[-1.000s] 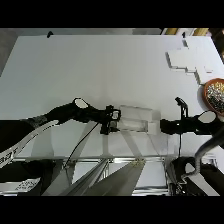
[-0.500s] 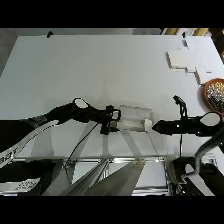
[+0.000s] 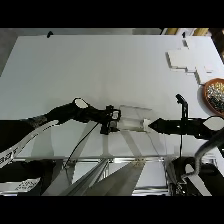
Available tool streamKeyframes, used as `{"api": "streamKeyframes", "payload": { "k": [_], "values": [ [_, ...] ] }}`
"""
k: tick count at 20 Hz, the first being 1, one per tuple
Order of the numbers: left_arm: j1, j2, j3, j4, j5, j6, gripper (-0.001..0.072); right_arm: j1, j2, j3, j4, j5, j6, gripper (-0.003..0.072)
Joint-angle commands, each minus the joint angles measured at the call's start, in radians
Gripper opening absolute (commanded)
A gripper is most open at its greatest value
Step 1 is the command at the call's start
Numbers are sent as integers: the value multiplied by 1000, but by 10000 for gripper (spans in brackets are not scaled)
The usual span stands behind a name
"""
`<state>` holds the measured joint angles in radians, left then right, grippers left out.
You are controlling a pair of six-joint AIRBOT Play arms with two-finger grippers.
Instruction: Fold the box and place the chain.
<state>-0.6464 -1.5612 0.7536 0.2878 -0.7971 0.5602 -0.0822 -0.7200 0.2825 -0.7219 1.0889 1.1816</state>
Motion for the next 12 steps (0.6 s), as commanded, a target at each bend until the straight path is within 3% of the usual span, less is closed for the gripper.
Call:
{"api": "streamKeyframes", "payload": {
  "k": [1,5,7,8,12],
  "values": [
    [1,0,0,0,0,0,30,16,3,-1,3,-13,-2,338],
    [0,0,0,0,0,0,30,161,-6,81,-117,-88,164,343],
    [0,0,0,0,0,0,30,233,-39,122,-179,-114,286,447],
    [0,0,0,0,0,0,30,267,-60,137,-221,-114,345,460],
    [0,0,0,0,0,0,30,406,-135,153,-343,-177,556,461]
  ]
}}
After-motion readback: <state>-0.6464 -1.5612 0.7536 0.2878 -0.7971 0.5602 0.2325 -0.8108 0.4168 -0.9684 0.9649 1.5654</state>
